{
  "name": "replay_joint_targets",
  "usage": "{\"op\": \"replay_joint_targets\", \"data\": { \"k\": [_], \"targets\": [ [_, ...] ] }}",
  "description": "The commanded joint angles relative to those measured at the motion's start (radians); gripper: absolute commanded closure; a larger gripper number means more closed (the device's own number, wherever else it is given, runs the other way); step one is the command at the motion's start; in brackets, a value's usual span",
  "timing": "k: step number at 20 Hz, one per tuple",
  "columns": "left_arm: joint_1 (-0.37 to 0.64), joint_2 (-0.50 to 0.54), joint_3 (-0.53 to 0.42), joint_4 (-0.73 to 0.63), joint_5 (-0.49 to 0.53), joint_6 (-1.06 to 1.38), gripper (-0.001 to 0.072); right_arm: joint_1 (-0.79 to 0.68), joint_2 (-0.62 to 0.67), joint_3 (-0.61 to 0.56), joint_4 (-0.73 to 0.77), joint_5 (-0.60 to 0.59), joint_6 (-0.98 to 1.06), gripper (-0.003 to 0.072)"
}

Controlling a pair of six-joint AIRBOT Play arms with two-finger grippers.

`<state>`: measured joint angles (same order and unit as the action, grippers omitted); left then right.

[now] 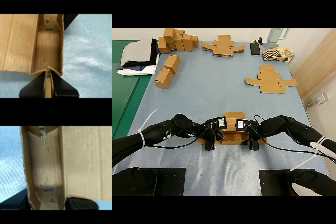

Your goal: Fold the box.

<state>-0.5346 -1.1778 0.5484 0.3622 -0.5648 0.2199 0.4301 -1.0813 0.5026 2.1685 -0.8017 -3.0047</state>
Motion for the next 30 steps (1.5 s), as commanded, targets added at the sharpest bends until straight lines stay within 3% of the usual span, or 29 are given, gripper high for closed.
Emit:
{"op": "replay_joint_targets", "data": {
  "k": [1,5,6,7,8,19,20,21,22,26,30],
  "targets": [
    [-0.014,-0.003,0.001,-0.011,0.020,-0.002,0.0602,0.000,0.000,0.000,0.000,0.000,0.000,0.0244],
    [-0.034,-0.014,0.001,-0.028,0.029,-0.003,0.0564,0.000,0.000,0.000,0.000,0.000,0.000,0.0244],
    [-0.033,-0.014,0.001,-0.028,0.031,-0.003,0.0371,0.000,0.000,0.000,0.000,0.000,0.000,0.0245],
    [-0.033,-0.014,0.001,-0.028,0.032,-0.004,0.0240,0.000,0.000,0.000,0.000,0.000,0.000,0.0244],
    [-0.033,-0.014,0.001,-0.028,0.032,-0.005,0.0217,0.000,0.000,0.000,0.000,0.000,0.000,0.0244],
    [-0.032,-0.013,0.001,-0.026,0.034,-0.035,0.0219,0.000,0.000,0.000,0.000,0.000,0.000,0.0244],
    [-0.031,-0.012,0.001,-0.019,0.036,-0.094,0.0295,0.000,0.000,0.000,0.000,0.000,0.000,0.0244],
    [-0.030,-0.005,0.001,0.023,0.039,-0.166,0.0545,0.000,0.000,0.000,0.000,0.000,0.000,0.0245],
    [-0.030,0.013,0.001,0.121,0.039,-0.266,0.0696,0.000,0.000,0.000,0.000,0.000,0.000,0.0245],
    [0.011,0.166,0.001,0.638,-0.063,-0.880,0.0697,0.000,0.000,0.000,0.000,0.000,0.000,0.0245],
    [0.128,0.419,0.001,0.890,-0.243,-1.443,0.0697,0.000,0.000,0.000,0.000,0.000,0.000,0.0244]
  ]
}}
